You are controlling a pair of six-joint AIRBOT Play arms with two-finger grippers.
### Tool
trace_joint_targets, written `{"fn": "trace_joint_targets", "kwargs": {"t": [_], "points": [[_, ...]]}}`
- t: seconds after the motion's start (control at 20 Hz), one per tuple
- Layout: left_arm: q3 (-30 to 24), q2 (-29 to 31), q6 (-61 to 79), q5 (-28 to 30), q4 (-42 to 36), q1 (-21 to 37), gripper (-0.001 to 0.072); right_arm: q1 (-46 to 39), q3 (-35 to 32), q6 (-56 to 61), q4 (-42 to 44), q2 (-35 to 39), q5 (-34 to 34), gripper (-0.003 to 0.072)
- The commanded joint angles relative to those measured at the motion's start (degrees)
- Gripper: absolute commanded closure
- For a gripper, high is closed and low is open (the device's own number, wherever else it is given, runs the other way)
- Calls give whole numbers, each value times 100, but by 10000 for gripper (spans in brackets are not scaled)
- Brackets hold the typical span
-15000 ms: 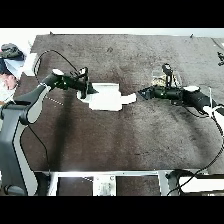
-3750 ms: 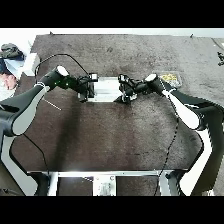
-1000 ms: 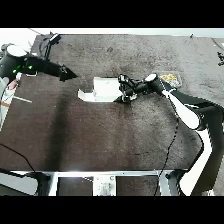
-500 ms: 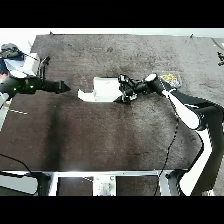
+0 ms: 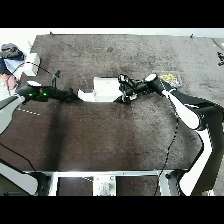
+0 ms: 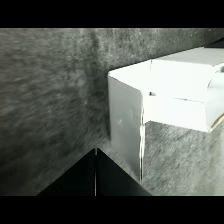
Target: Fold the box and place the chain.
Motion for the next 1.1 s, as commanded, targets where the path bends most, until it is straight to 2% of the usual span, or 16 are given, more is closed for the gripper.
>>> {"fn": "trace_joint_targets", "kwargs": {"t": [0.0, 0.4, 0.45, 0.5, 0.75, 1.05], "points": [[-4, -332, 83, -24, -511, -170, 701, 2, 4, 2, 2, -2, 0, 217], [2, -339, 772, -149, -1582, -170, 691, 2, 4, 0, 2, -2, 2, 216], [2, -339, 883, -289, -1762, -170, 536, 4, 4, 2, 2, -2, 2, 216], [2, -339, 883, -413, -1878, -170, 432, 4, 4, 2, 2, -2, 2, 217], [83, -337, 866, -697, -1930, -249, 404, 4, 4, 2, 2, -2, 4, 217], [560, -334, 479, -621, -1338, -555, 394, 2, 4, 0, 0, -2, 2, 217]]}}
